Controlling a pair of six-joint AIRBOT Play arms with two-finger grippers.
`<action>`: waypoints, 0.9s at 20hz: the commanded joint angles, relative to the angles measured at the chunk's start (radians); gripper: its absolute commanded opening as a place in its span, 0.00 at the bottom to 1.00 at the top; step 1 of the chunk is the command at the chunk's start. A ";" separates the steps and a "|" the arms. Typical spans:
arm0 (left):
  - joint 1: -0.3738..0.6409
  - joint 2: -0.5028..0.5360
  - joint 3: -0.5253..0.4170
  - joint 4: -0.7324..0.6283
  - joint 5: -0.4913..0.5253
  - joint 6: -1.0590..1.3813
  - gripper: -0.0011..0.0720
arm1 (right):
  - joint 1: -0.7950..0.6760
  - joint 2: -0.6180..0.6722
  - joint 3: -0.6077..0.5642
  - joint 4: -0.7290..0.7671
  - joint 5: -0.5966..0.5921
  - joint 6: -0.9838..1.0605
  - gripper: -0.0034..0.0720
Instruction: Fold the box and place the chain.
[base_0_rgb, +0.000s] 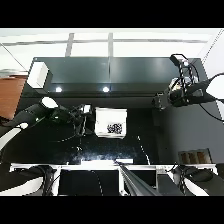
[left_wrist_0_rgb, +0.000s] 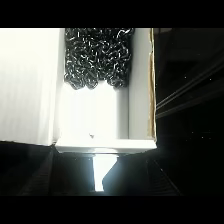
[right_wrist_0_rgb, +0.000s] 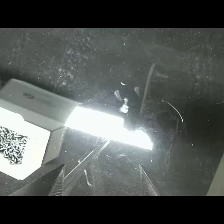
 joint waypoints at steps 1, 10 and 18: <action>-0.002 0.000 0.004 0.000 -0.005 -0.005 0.98 | 0.000 0.000 -0.001 -0.002 -0.004 0.000 0.79; -0.059 -0.038 0.005 -0.018 0.035 -0.005 0.99 | 0.000 0.000 -0.001 -0.002 -0.007 0.000 0.79; -0.066 -0.038 0.005 -0.018 0.064 -0.027 0.78 | 0.000 -0.017 -0.001 0.007 -0.050 -0.007 0.79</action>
